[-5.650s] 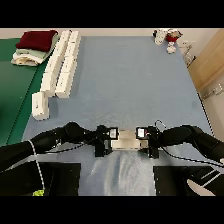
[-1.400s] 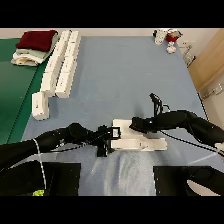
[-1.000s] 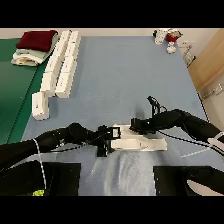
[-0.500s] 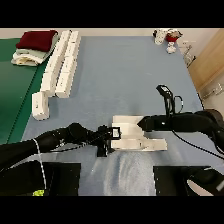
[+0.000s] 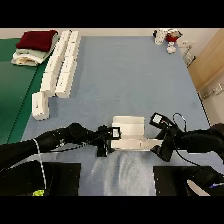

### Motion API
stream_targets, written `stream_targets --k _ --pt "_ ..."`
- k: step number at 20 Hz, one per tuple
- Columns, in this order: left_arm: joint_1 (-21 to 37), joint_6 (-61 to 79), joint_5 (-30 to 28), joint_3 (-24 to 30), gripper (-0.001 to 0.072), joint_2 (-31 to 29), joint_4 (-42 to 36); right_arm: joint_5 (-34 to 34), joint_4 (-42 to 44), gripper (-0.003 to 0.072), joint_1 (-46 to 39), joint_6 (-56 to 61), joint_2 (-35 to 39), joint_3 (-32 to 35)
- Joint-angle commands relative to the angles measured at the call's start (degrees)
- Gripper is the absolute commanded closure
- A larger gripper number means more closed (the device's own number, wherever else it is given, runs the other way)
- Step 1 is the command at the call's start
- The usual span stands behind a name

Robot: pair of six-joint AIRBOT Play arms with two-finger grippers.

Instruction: Fold the box.

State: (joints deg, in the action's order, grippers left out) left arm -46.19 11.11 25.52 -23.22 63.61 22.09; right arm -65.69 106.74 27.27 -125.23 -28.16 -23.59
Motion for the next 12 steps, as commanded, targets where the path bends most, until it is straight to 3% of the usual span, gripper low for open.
stream_targets --k 1,7,8,10,11,12 --pt "0.0 0.0 -0.02 -0.04 0.0396 0.0 0.0 8.2 -0.55 0.0088 0.0 -16.83 -2.19 2.91" --pt "0.0 0.0 -0.02 -0.04 0.0396 0.0 0.0 12.35 6.47 0.0099 0.0 -29.46 -10.38 2.89" --pt "0.0 0.0 -0.02 -0.04 0.0396 0.0 0.0 12.66 7.34 0.018 0.02 -30.95 -10.82 2.82" --pt "0.0 0.0 -0.02 -0.04 0.0396 0.0 0.0 13.31 9.62 0.0489 0.0 -31.93 -10.8 2.73" --pt "0.0 0.0 -0.02 -0.04 0.0396 0.0 0.0 13.22 11.63 0.0561 0.02 -31.93 -10.8 2.64" --pt "0.0 0.0 -0.02 -0.04 0.0396 0.0 0.0 13.2 13.86 0.0568 0.09 -31.93 -10.8 2.64"
